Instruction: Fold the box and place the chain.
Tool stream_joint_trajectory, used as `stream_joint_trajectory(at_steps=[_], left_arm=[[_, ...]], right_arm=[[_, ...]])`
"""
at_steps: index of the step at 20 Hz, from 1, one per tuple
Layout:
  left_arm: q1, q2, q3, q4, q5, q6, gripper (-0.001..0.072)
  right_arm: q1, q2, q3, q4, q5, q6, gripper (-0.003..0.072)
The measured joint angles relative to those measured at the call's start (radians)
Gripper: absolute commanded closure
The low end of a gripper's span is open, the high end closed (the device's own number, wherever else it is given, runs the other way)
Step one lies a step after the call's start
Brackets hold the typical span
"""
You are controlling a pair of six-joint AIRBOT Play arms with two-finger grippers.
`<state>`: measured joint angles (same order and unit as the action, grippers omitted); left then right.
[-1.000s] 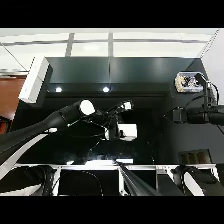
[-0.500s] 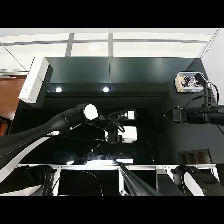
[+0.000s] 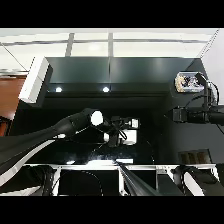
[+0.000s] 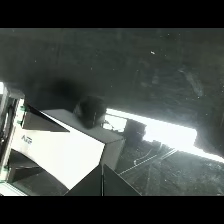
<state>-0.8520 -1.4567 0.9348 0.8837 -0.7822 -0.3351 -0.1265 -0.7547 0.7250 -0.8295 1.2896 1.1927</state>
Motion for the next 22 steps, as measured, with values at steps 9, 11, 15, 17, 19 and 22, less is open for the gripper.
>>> stream_joint_trajectory(at_steps=[9,11,15,17,19,22], left_arm=[[0.418,0.149,-0.002,0.319,-0.320,-0.585,0.0424],[0.582,0.170,-0.002,0.414,-0.416,-0.693,0.0424],[0.947,0.200,-0.002,0.537,-0.523,-0.799,0.0424],[1.130,0.209,-0.002,0.555,-0.547,-0.821,0.0424],[1.281,0.212,-0.002,0.557,-0.544,-0.833,0.0417],[1.432,0.215,-0.003,0.530,-0.487,-0.820,0.0416]], right_arm=[[0.000,0.000,0.000,-0.013,0.000,0.000,0.0673],[0.000,0.000,0.000,-0.017,0.000,0.000,0.0674],[0.000,0.000,0.000,-0.020,-0.003,-0.001,0.0674],[0.000,0.000,0.000,-0.021,-0.008,-0.001,0.0674],[0.000,0.000,0.000,-0.021,-0.013,-0.001,0.0674],[0.000,0.000,0.000,-0.021,-0.016,0.000,0.0674]])
